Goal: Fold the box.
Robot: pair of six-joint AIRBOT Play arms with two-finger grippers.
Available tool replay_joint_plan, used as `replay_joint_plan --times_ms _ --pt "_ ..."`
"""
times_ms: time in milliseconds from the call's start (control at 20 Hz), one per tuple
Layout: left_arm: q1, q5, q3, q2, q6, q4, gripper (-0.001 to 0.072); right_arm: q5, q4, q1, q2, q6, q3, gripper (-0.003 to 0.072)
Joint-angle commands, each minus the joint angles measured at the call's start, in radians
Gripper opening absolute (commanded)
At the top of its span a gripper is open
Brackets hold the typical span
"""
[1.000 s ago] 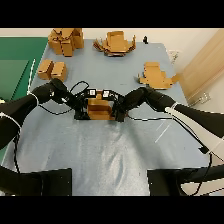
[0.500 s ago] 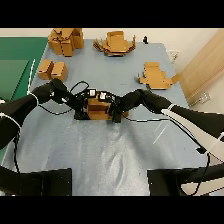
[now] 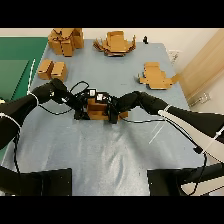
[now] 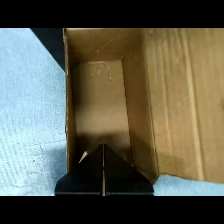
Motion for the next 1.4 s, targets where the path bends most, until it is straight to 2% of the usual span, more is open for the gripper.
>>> replay_joint_plan --times_ms 0,50,100,150,250,300,350,400,500,600,750,850,950,1000,1050,1100,1250,1350 --pt "0.001 -0.002 0.0 -0.001 -0.001 -0.002 0.0105 -0.002 0.002 0.002 -0.001 -0.01 0.0 0.0027" --pt "0.001 -0.002 0.0 -0.001 -0.001 -0.002 0.0105 -0.002 0.002 0.002 -0.001 -0.009 0.0 0.0147" --pt "0.001 -0.002 0.0 -0.001 -0.001 -0.002 0.0105 -0.001 0.002 0.002 -0.001 -0.008 0.0 0.0395" --pt "0.001 -0.002 0.0 -0.001 -0.001 -0.002 0.0105 0.0 0.001 0.002 -0.001 -0.008 0.0 0.0426" --pt "0.001 -0.002 0.0 -0.001 -0.001 -0.002 0.0105 0.0 -0.002 0.002 0.003 -0.008 0.0 0.0401" --pt "0.001 -0.002 0.0 -0.001 -0.001 -0.002 0.0105 -0.002 -0.006 0.002 0.009 -0.008 0.0 0.0287" --pt "0.001 -0.002 0.0 -0.001 -0.001 -0.002 0.0105 -0.008 -0.014 0.002 0.019 -0.007 0.0 0.0208" --pt "0.001 -0.002 0.0 -0.001 -0.001 -0.002 0.0105 -0.01 -0.022 0.002 0.034 -0.006 0.0 0.0197" --pt "0.001 -0.002 0.0 -0.001 -0.001 -0.002 0.0105 -0.01 -0.022 0.002 0.077 -0.006 0.0 0.0039" --pt "0.001 -0.002 0.0 -0.001 -0.001 -0.002 0.0105 -0.01 -0.037 0.0 0.13 0.004 0.0 0.0021" --pt "0.001 -0.001 0.0 -0.001 -0.001 -0.002 0.0105 -0.032 -0.136 -0.016 0.211 0.162 0.0 0.0007" --pt "0.001 -0.001 0.0 -0.002 -0.001 -0.002 0.0105 -0.069 -0.234 -0.07 0.238 0.333 -0.001 0.0007" --pt "0.001 -0.002 0.0 -0.002 -0.001 -0.002 0.0105 -0.126 -0.277 -0.145 0.237 0.372 -0.003 0.0007" --pt "0.001 -0.001 0.0 -0.002 -0.001 -0.002 0.0105 -0.134 -0.272 -0.174 0.23 0.361 -0.003 0.005" --pt "0.001 -0.001 0.0 -0.002 -0.001 -0.002 0.0105 -0.134 -0.264 -0.191 0.218 0.311 -0.003 0.0366" --pt "0.001 0.0 0.0 -0.002 -0.001 -0.002 0.0105 -0.135 -0.249 -0.194 0.201 0.219 -0.003 0.0544" --pt "0.001 -0.001 0.0 -0.002 -0.001 -0.002 0.0105 -0.149 -0.12 -0.174 0.135 -0.01 -0.003 0.052" --pt "0.001 -0.001 0.0 -0.002 -0.001 -0.002 0.0105 -0.143 -0.108 -0.142 0.089 -0.047 -0.003 0.0513"
